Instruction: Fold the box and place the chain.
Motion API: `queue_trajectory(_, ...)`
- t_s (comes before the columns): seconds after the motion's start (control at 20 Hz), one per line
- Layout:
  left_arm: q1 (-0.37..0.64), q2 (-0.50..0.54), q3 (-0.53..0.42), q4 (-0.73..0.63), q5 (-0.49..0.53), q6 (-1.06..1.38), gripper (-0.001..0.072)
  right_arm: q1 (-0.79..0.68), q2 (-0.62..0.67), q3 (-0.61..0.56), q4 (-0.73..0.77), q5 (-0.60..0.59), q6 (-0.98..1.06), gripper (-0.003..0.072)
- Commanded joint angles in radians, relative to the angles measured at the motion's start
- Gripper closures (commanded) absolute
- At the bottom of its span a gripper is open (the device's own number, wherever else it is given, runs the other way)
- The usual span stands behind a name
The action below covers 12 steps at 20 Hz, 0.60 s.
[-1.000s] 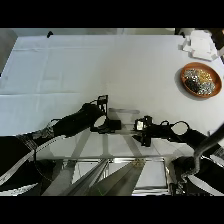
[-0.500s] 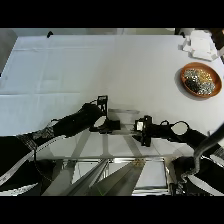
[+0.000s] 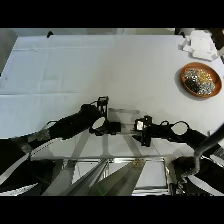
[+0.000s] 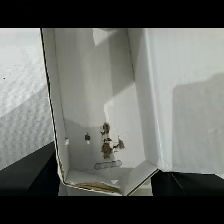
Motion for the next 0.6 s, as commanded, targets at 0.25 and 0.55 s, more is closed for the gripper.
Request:
queue_trajectory(0.25,0.184,0.285,0.002,-0.04,-0.223,0.678,0.0196,0.001,0.0,0.0,-0.002,0.001,-0.001,0.0279)
queue_trajectory(0.55,0.417,0.455,-0.193,-0.131,-0.137,1.709,0.0011,0.0,0.0,0.0,-0.002,0.0,-0.001,0.0279)
